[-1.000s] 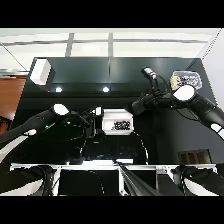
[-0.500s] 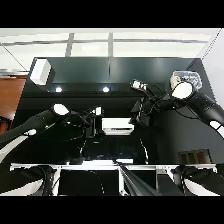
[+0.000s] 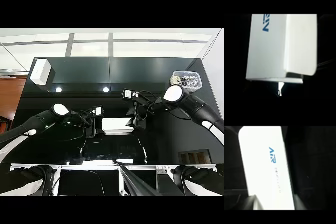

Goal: Fold the box and place the chain.

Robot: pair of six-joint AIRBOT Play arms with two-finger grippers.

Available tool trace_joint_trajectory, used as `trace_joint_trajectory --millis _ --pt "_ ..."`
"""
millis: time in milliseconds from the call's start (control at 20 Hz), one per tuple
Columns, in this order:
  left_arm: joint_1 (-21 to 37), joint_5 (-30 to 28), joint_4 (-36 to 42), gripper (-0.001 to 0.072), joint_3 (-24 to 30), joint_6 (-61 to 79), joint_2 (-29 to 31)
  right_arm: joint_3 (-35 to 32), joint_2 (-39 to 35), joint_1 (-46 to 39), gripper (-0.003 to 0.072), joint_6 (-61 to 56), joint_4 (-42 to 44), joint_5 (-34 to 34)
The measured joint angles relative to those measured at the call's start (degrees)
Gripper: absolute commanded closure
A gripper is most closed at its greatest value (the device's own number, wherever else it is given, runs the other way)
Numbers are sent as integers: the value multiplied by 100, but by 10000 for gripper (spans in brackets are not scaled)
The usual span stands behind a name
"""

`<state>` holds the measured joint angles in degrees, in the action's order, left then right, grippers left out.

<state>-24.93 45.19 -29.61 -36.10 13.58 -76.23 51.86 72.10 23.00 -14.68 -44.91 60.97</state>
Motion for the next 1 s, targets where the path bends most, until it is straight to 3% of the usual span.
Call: trace_joint_trajectory --millis 100,150,200,650,750,1000 --pt "0 0 0 366 0 2 0 0 4 13 275 37 -4 -31" --pt "0 -2 0 366 0 2 0 0 11 17 417 52 -4 -46" --pt "0 -4 2 366 0 2 0 0 11 24 485 59 -7 -44" --pt "0 2 -11 366 0 11 0 -122 11 28 485 74 9 -74" --pt "0 7 -9 366 0 15 0 -133 13 28 397 52 9 -63" --pt "0 4 7 366 -2 15 0 -144 15 31 397 22 -28 -42"
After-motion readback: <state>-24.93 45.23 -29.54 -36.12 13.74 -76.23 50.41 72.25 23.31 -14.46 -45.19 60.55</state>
